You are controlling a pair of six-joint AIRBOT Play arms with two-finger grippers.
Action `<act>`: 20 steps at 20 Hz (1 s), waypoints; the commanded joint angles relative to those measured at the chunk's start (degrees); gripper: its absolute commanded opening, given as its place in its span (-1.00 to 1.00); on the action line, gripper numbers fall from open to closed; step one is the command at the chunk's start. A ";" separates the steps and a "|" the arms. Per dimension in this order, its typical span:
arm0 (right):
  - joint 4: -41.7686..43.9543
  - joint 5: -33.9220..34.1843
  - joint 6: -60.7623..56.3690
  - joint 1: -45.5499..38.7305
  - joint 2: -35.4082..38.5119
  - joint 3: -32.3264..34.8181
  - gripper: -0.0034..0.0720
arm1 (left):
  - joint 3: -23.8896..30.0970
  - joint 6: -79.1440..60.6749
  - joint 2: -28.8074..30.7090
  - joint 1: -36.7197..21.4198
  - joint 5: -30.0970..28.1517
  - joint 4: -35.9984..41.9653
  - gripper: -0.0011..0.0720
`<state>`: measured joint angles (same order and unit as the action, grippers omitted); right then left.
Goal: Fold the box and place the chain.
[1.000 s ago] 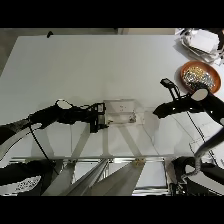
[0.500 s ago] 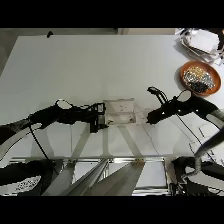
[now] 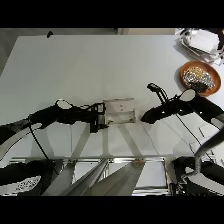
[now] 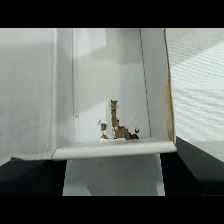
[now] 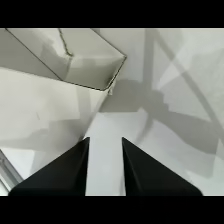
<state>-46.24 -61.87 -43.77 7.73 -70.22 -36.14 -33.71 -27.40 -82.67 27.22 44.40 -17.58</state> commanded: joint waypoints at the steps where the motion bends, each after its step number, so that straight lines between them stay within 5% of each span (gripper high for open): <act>1: 1.84 -0.20 -1.49 0.07 1.22 -0.28 -0.16 | 0.02 0.00 0.00 0.00 0.00 0.00 -0.40; 6: 2.36 -1.22 -3.85 0.55 2.60 -2.45 -0.10 | 0.02 0.00 0.00 0.00 0.00 0.00 -0.40; 14: -1.16 4.35 -13.09 7.04 1.66 -2.45 0.37 | 0.02 0.00 0.00 0.00 0.00 0.00 -0.40; 20: -4.37 10.16 -22.56 11.56 1.64 -3.28 0.38 | 0.00 0.00 0.00 0.00 0.00 0.00 -0.40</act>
<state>-49.19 -54.54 -61.17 17.23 -68.51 -38.96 -33.71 -27.40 -82.67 27.22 44.40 -17.56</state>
